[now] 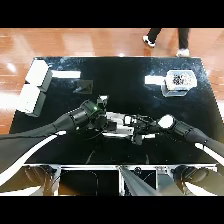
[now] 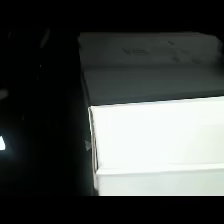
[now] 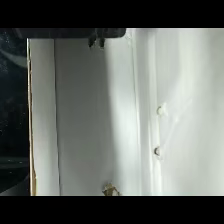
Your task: Fold the box and place the chain.
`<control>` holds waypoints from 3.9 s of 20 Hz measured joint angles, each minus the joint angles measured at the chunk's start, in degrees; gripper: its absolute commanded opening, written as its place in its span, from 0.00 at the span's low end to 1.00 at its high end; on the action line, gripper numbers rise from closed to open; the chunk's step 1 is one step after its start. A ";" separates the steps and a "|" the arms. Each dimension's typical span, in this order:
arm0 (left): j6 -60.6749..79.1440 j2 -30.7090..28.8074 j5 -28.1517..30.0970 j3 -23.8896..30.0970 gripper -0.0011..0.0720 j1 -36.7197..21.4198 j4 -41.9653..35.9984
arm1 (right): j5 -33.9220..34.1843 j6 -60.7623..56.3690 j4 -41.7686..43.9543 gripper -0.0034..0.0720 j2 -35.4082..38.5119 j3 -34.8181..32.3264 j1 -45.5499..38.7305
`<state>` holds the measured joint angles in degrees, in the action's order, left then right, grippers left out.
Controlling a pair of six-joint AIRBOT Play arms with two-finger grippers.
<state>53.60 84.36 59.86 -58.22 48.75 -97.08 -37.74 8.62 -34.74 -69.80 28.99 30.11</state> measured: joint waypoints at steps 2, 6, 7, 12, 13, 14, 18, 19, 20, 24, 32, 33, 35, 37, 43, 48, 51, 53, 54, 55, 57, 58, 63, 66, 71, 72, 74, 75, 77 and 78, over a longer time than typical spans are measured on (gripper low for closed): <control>-0.07 -0.57 1.66 -0.48 0.04 -0.57 1.84 | 0.09 -1.31 -0.26 0.96 1.25 0.02 0.00; -0.85 -2.40 4.85 -0.85 0.05 -2.71 5.64 | -0.61 -7.80 -5.01 0.96 4.48 0.02 0.00; -0.96 -2.91 5.46 -0.87 0.05 -3.34 6.08 | -1.49 -10.10 -6.80 0.96 5.29 0.02 0.00; -1.51 -4.85 5.31 1.36 0.05 -5.60 7.32 | -5.40 -19.39 -13.42 0.96 9.18 0.02 0.00; -1.53 -5.07 4.90 2.23 0.05 -5.75 7.19 | -5.86 -20.37 -14.12 0.96 9.73 0.02 0.00; -1.53 -5.20 4.00 3.13 0.05 -5.84 6.93 | -6.10 -21.20 -14.71 0.95 10.16 0.02 0.00; -1.46 -5.49 1.64 5.22 0.05 -6.14 6.60 | -4.24 -22.77 -15.82 0.96 10.80 0.02 0.00; -1.27 -5.46 0.94 5.46 0.05 -6.14 6.62 | -2.91 -22.86 -15.82 0.96 10.69 0.02 0.00; -1.03 -5.49 0.81 5.62 0.05 -6.16 6.64 | -2.01 -22.84 -15.82 0.95 10.49 0.02 0.00; -0.20 -5.31 -0.07 5.92 0.05 -6.21 6.86 | 0.85 -19.06 -12.24 0.85 9.03 0.02 0.00; 0.13 -4.39 -0.46 6.16 0.05 -6.21 6.60 | 2.43 -12.13 -5.20 0.45 3.89 2.27 0.61; 0.15 -4.35 -0.46 6.16 0.05 -6.21 6.58 | 2.45 -11.74 -4.94 0.45 3.43 2.43 1.01; 0.15 -4.33 -0.46 6.16 0.05 -6.21 6.58 | 2.80 -10.86 -4.59 0.29 2.49 2.80 2.12; 0.15 -4.28 -0.48 6.16 0.05 -6.21 6.56 | 3.67 -10.49 -4.11 0.17 1.75 3.19 3.15; 0.11 -4.28 -0.52 6.16 0.05 -6.21 6.29 | 5.81 -9.84 -1.25 0.17 -0.11 4.04 4.42; 0.13 -4.28 -0.59 6.19 0.05 -6.21 6.10 | 7.06 -8.52 2.69 0.17 -1.33 4.22 5.29; 0.13 -4.28 -0.74 6.21 0.04 -6.21 5.70 | 7.82 -7.67 4.70 0.17 -1.97 4.26 5.75; 0.17 -4.28 -0.87 6.21 0.05 -6.21 5.42 | 8.09 -7.48 5.35 0.61 -2.21 4.26 5.92; 0.17 -4.28 -0.94 6.21 0.04 -6.21 5.29 | 8.04 -7.28 5.64 0.62 -2.27 4.26 5.97; 0.13 -4.28 -1.01 6.21 0.05 -6.23 5.20 | 8.09 -7.28 5.75 0.62 -2.32 4.26 5.99; 0.13 -4.28 -1.20 6.23 0.05 -6.23 5.03 | 8.33 -7.23 5.97 0.62 -2.38 4.26 6.03; 0.13 -4.28 -1.36 6.23 0.04 -6.23 4.94 | 8.41 -7.19 6.01 0.61 -2.40 4.26 6.03; 0.22 -4.28 -1.95 6.23 0.04 -6.21 4.72 | 8.59 -6.80 6.16 0.23 -2.62 4.26 6.03; 0.22 -4.28 -1.97 6.23 0.05 -6.21 4.68 | 8.55 -6.64 6.34 0.24 -3.06 4.26 6.10; 0.09 -4.28 -1.99 6.23 0.05 -6.21 4.61 | 8.85 -6.40 7.41 0.51 -3.37 4.26 6.10; 0.09 -4.28 -1.99 6.23 0.05 -6.21 4.61 | 9.01 -6.34 7.48 0.44 -3.41 4.26 6.10; 0.17 -4.28 -2.01 6.23 0.05 -6.21 4.61 | 9.14 -6.19 7.65 0.06 -3.45 4.26 6.10; 0.20 -4.28 -2.01 6.23 0.05 -6.21 4.61 | 9.22 -6.16 7.80 0.06 -3.45 4.26 6.10; 0.20 -4.28 -2.01 6.23 0.05 -6.21 4.61 | 9.25 -6.08 7.76 0.06 -3.45 4.26 6.01; 0.20 -4.28 -2.01 6.23 0.05 -6.21 4.61 | 9.05 -6.32 7.72 0.06 -3.28 4.26 5.77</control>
<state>53.80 80.07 57.84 -51.99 42.54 -92.47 -28.69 2.31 -27.03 -73.08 33.26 35.88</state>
